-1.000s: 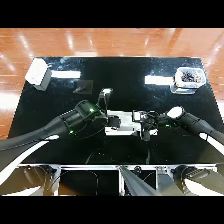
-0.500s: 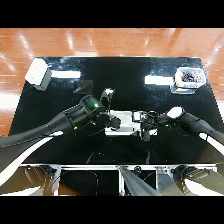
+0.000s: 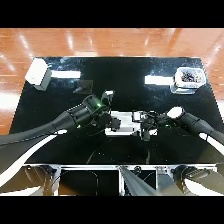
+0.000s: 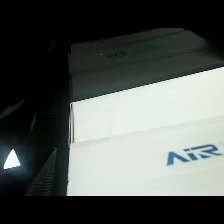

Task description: Fold the box and place the chain.

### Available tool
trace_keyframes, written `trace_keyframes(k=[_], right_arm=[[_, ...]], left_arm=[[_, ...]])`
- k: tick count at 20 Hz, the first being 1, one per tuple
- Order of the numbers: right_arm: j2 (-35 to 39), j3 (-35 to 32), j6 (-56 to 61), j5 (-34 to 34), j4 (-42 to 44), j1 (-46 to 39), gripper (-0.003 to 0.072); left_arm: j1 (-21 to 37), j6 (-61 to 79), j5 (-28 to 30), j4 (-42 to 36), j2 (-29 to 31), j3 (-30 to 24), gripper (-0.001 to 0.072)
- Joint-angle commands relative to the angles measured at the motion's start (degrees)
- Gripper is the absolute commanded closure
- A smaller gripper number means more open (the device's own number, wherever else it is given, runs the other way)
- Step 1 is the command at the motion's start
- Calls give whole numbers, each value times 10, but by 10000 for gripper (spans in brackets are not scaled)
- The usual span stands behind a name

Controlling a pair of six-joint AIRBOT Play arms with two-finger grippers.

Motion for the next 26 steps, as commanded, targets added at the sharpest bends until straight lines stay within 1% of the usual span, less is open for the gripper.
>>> trace_keyframes(k=[1, 5, 8, 11, 14, 17, 19, 20, 21, 23, 26], right_arm=[[0, 0, 0, 0, 0, 0, 155], [0, 0, 0, 0, 0, 0, 155], [0, 0, 0, 0, 0, 0, 155], [0, 0, 0, 0, 0, 0, 155], [0, 0, 0, 0, 0, 0, 155], [0, 0, 0, 0, 0, 0, 155], [0, 0, 0, 0, 1, 0, 155], [0, 0, 0, 0, 1, 0, 155], [0, 0, 0, 0, 0, 0, 155], [0, 0, 0, 0, 0, 0, 155], [0, 0, 0, 0, 0, 0, 155]], left_arm=[[0, -2, 1, -5, -4, 0, 101], [0, -2, 3, -12, -4, 2, 100], [0, -23, 2, 3, -4, 2, 102], [0, -57, 21, 26, -4, 2, 102], [0, -70, 39, 29, -5, 2, 102], [3, -80, 40, 29, -7, 2, 102], [7, -83, 29, 26, -7, 2, 103], [9, -84, 21, 25, -7, 2, 133], [9, -84, 14, 26, -7, 2, 210], [9, -84, 10, 24, -8, 2, 273], [8, -84, 10, 16, -18, 2, 278]])
